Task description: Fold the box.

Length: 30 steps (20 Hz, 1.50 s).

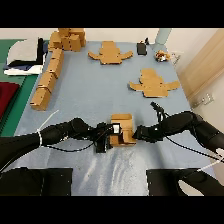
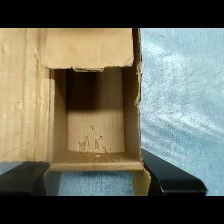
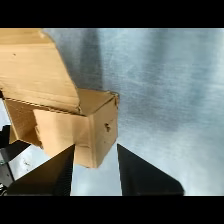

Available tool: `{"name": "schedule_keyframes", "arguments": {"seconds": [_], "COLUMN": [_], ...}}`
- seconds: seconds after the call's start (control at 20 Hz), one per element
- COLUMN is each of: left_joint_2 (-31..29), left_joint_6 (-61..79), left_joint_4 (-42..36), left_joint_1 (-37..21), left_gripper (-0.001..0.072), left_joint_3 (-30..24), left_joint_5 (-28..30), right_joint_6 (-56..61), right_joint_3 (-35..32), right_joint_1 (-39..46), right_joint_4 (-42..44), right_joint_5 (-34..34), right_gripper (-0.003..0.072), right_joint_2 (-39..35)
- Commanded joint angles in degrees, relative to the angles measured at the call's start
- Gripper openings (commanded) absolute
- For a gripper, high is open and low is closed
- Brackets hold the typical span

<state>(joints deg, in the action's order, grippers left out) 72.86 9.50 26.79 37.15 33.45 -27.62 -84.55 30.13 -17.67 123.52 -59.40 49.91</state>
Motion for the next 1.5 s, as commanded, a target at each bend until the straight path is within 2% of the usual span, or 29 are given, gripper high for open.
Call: {"name": "schedule_keyframes", "arguments": {"seconds": [0.0, 0.4, 0.7, 1.0, 1.45], "left_joint_2": [0.0, 0.0, 0.0, 0.0, 0.0], "left_joint_6": [0.0, 0.0, 0.0, 0.0, 0.0], "left_joint_4": [0.0, 0.0, 0.0, 0.0, 0.0], "left_joint_1": [0.0, 0.0, 0.0, 0.0, 0.0], "left_gripper": [0.0392, 0.0391, 0.0392, 0.0392, 0.0392], "left_joint_3": [0.1, 0.1, 0.1, 0.1, 0.1], "left_joint_5": [0.0, 0.0, 0.0, 0.0, 0.0], "right_joint_6": [0.4, 22.2, 34.8, 38.8, 43.5], "right_joint_3": [0.3, 9.9, 16.8, 17.5, 21.1], "right_joint_1": [-3.5, -16.6, -24.3, -25.2, -29.0], "right_joint_4": [-1.2, -22.9, -32.1, -32.2, -34.3], "right_joint_5": [4.4, -0.7, -8.8, -8.9, -8.8], "right_gripper": [0.0427, 0.0428, 0.0427, 0.0427, 0.0414], "right_joint_2": [0.1, 8.5, 15.8, 17.5, 25.3]}}
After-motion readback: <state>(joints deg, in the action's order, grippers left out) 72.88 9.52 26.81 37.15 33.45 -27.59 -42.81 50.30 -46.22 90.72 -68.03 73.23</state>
